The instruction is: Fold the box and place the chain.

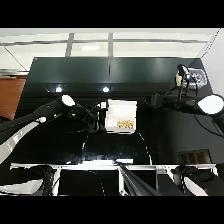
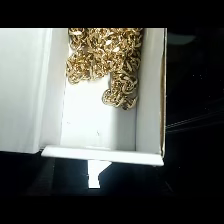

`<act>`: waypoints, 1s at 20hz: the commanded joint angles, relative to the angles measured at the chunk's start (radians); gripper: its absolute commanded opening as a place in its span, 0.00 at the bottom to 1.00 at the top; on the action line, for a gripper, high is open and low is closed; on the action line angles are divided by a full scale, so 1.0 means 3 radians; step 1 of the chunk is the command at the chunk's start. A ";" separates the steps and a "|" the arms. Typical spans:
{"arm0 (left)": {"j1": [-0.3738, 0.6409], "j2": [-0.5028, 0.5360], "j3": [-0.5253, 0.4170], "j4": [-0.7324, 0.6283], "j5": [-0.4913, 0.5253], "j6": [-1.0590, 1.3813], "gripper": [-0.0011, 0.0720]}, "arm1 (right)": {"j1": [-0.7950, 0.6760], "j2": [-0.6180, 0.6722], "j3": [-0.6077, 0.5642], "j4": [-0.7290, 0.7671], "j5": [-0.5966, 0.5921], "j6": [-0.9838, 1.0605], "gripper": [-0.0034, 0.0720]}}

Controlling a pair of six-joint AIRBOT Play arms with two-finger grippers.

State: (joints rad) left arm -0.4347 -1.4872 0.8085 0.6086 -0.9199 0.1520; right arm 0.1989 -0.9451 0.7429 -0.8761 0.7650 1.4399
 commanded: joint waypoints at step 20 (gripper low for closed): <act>-0.0217 0.0011 0.0003 0.0052 0.0300 0.0003 0.68 | 0.0193 -0.0994 0.0902 0.0029 0.1692 -0.2869 0.99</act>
